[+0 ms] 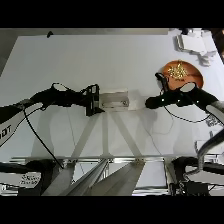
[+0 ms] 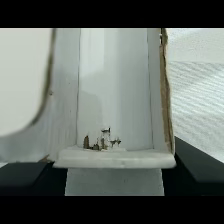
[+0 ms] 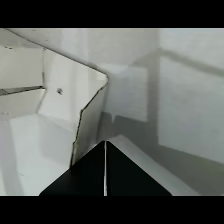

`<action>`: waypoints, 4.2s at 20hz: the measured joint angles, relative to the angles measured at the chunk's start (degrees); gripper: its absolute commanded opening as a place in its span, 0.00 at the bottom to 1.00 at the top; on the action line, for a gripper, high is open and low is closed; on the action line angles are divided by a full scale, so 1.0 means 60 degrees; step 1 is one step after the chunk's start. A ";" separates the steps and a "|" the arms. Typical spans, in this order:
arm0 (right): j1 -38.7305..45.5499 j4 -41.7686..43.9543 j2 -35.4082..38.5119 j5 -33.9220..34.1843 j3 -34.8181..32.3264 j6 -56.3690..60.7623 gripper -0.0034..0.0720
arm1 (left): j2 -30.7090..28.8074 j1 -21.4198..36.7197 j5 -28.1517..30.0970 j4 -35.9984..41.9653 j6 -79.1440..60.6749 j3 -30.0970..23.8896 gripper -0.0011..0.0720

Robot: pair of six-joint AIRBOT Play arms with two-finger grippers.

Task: Fold the box and place the chain.

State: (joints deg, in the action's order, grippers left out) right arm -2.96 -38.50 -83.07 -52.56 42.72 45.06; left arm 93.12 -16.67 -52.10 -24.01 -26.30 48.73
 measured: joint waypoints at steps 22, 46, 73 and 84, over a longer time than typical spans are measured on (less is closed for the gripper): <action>0.0342 0.0572 0.0747 0.0015 -0.0018 -0.0623 0.05 | 0.0000 0.0000 0.0000 0.0000 0.0000 0.0000 0.23; -0.0503 -0.0696 0.0546 0.1035 -0.0022 0.0678 0.05 | -0.0004 0.0000 -0.0004 0.0000 0.0000 0.0000 0.23; -0.0525 -0.0750 0.0525 0.0958 -0.0040 0.1140 0.04 | -0.0004 0.0000 0.0000 0.0000 -0.0004 0.0000 0.23; -0.1180 0.0441 -0.0011 0.0561 -0.0051 0.1038 0.05 | 0.0000 0.0000 0.0000 0.0000 -0.0004 0.0000 0.23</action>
State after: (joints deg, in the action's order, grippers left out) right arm -10.04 -35.86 -83.13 -49.19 42.41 51.29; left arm 93.12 -16.67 -52.10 -24.01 -26.33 48.73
